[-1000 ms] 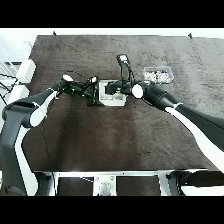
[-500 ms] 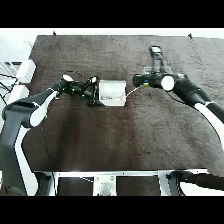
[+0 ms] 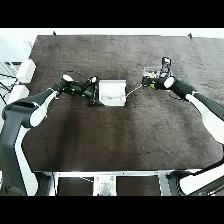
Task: Fold the box and place the chain.
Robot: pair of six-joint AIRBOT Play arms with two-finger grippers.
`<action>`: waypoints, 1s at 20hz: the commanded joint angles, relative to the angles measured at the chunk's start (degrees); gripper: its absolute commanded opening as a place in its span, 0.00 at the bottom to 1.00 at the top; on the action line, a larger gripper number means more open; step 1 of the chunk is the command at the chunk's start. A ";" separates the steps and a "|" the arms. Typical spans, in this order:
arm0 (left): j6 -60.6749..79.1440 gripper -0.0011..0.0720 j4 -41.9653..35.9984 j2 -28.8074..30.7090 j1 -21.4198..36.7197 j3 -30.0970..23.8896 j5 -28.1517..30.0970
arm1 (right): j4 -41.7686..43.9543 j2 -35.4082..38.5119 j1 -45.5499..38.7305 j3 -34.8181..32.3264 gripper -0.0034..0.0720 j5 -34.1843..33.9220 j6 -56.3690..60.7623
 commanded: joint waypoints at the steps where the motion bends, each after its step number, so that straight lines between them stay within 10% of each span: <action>1: 0.02 0.64 0.02 0.00 0.00 0.04 0.02 | 4.28 -4.90 0.20 5.16 0.71 -0.61 -3.21; 2: 0.02 0.64 0.02 0.00 0.00 0.04 0.02 | 4.24 -5.81 0.33 6.49 0.64 -0.55 -3.26; 4: 0.02 0.64 0.02 0.00 0.00 0.04 0.00 | 4.22 -6.69 0.31 7.72 0.12 -0.57 -4.24; 5: 0.02 0.64 0.02 0.00 0.00 0.04 0.02 | 3.98 -5.95 0.31 7.69 0.06 0.22 -4.46; 20: 0.02 0.64 0.02 0.00 0.00 0.04 -0.02 | -5.92 36.76 13.99 7.67 0.06 24.20 -8.31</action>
